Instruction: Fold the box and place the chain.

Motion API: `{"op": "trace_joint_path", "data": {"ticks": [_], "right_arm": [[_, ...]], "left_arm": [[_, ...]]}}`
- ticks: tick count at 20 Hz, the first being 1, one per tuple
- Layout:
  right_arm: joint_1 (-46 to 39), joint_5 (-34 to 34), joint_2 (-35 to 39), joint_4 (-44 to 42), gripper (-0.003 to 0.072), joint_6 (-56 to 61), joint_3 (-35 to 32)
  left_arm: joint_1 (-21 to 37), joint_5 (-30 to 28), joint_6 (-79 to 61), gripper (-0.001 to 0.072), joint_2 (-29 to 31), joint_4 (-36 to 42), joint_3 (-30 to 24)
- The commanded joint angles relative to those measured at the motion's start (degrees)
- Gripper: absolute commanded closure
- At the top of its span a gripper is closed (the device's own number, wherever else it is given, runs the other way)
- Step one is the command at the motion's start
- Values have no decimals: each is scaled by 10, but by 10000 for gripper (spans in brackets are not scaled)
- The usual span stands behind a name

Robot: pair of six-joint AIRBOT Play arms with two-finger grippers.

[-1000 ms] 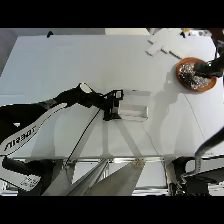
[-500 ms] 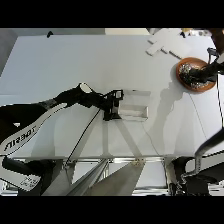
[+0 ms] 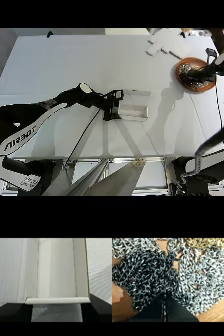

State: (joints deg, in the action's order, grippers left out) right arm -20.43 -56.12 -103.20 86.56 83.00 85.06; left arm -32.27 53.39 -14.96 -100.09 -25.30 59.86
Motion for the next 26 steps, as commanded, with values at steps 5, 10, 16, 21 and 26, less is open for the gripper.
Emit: {"op": "trace_joint_path", "data": {"ticks": [5, 10, 16, 21, 26], "right_arm": [[0, -107, 106, -67, 674, -93, 0], [0, -170, 265, -181, 674, -115, -4], [84, -230, 424, -216, 674, -116, -78], [182, -243, 523, -216, 674, -116, -150], [260, -256, 575, -234, 673, -115, -163]], "left_arm": [[0, 0, 0, 577, 0, 0, 0], [0, 0, 0, 577, 0, 0, 0], [0, 0, 0, 577, 0, 0, 0], [0, 0, 0, 577, 0, 0, 0], [0, 0, 0, 577, 0, 0, 0]]}}
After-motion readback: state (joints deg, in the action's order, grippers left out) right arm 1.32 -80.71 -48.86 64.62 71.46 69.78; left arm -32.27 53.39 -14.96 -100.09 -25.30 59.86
